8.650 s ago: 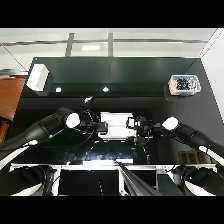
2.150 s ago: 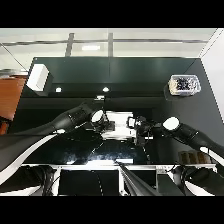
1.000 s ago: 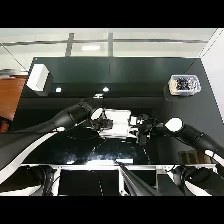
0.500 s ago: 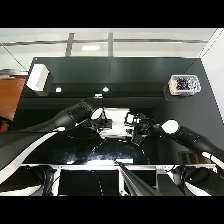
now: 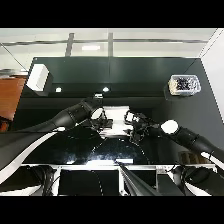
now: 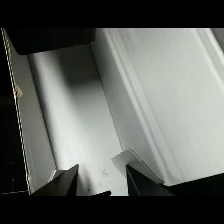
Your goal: Fold the box and place the chain.
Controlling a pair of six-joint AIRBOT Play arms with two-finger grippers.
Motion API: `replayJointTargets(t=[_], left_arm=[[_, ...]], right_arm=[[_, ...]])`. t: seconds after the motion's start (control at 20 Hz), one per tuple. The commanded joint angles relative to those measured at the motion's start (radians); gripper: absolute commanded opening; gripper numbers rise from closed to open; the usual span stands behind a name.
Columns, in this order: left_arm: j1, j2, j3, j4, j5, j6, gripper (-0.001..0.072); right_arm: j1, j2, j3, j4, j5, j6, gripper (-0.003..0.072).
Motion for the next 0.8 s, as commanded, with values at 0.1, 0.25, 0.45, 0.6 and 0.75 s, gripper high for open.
replayJointTargets(t=[0.1,0.25,0.45,0.6,0.75], left_arm=[[-0.001,-0.001,0.000,0.000,-0.007,0.000,0.0030],[0.000,-0.001,0.000,0.000,-0.016,0.000,0.0030],[0.000,-0.001,0.000,0.001,-0.014,0.000,0.0030],[0.000,-0.001,0.000,0.001,0.009,0.000,0.0030],[0.000,-0.001,0.000,0.001,0.018,0.000,0.0031]], right_arm=[[-0.050,0.024,0.000,-0.002,-0.005,0.164,0.0023],[-0.226,0.140,0.001,-0.072,0.150,0.724,0.0023],[-0.583,0.302,0.000,-0.288,0.529,1.152,0.0022],[-0.792,0.304,-0.024,-0.515,0.709,1.368,0.0022],[-0.834,0.292,-0.096,-0.515,0.676,1.481,0.0023]])
